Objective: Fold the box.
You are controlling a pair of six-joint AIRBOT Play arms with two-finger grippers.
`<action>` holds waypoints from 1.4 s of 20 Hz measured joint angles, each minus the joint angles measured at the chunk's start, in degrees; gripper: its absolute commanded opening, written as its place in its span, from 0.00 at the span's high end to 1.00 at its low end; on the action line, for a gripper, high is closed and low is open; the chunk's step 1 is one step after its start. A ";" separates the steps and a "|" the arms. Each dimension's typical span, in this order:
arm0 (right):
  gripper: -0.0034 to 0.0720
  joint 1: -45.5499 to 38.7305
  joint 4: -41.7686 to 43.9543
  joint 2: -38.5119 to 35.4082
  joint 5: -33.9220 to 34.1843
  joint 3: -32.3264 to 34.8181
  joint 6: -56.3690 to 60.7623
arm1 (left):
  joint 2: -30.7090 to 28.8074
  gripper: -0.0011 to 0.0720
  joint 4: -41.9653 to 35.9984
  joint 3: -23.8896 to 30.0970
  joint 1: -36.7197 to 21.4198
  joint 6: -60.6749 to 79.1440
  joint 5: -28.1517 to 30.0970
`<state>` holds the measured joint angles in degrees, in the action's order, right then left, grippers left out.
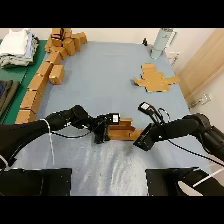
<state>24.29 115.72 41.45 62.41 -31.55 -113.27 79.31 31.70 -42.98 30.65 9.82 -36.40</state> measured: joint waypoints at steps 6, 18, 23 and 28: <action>0.00 0.11 6.03 -2.43 -1.73 0.02 22.64 | 0.00 0.31 0.02 0.00 0.00 0.00 -0.07; 0.00 0.11 7.72 -2.80 -8.79 0.02 44.50 | -2.84 0.31 3.89 0.00 0.00 -4.96 -0.94; 0.00 0.11 7.65 -2.78 -10.43 0.02 45.59 | -2.49 0.31 5.18 -0.02 0.44 -7.10 -1.53; 0.00 0.11 7.43 -2.80 -12.11 0.02 45.81 | -1.40 0.31 5.60 -0.02 0.74 -7.80 -1.64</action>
<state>24.40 123.15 38.65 50.30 -31.53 -67.46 77.91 37.30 -43.00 31.40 2.02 -38.04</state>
